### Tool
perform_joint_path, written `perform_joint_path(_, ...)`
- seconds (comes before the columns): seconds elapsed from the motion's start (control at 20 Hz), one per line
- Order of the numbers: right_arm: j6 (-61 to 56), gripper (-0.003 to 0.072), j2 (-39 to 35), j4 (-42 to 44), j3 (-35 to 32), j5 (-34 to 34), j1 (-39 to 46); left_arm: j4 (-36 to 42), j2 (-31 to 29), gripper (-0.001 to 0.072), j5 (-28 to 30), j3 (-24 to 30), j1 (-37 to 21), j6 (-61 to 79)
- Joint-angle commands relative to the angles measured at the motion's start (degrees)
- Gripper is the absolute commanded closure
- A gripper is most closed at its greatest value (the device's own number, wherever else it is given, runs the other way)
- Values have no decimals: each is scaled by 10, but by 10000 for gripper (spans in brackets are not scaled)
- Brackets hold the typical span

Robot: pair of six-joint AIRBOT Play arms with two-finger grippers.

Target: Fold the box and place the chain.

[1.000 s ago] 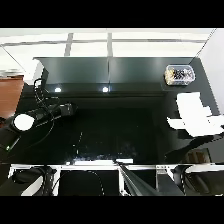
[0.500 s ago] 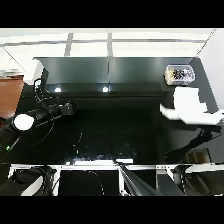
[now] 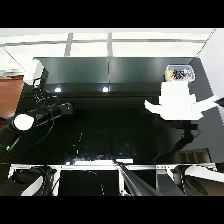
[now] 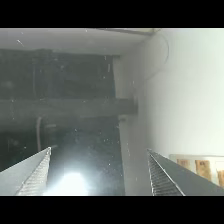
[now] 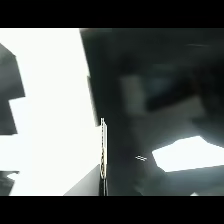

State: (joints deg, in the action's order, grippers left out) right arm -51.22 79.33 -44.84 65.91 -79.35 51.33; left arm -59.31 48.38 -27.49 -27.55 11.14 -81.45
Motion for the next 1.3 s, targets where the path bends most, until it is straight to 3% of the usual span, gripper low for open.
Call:
perform_joint_path(0.0, -3, 673, -123, 115, -143, 60, -57, 0, 0, -4, 9, 0, 0, 0)
perform_joint_path(0.15, 9, 673, -238, 159, -290, 138, -146, 2, 0, -3, -7, 0, 9, 1)
perform_joint_path(0.25, 12, 673, -312, 213, -389, 229, -225, 3, 4, -3, -23, -1, 29, 9)
perform_joint_path(0.4, 37, 672, -374, 320, -499, 338, -355, 34, 28, -3, -32, -3, 52, 10)
perform_joint_path(0.55, 48, 672, -373, 325, -528, 377, -470, 72, 76, -3, -57, -34, 42, 20)
perform_joint_path(0.65, 47, 672, -373, 323, -529, 421, -532, 119, 130, -3, -107, -74, 29, 46)
perform_joint_path(0.8, 48, 672, -373, 311, -529, 469, -581, 311, 244, -4, -284, -146, -17, 212)
perform_joint_path(0.9, 48, 672, -373, 299, -529, 470, -598, 351, 304, -4, -365, -191, -46, 232)
perform_joint_path(1.25, 48, 672, -373, 298, -529, 471, -607, 292, 425, -4, -363, -291, -25, 174)
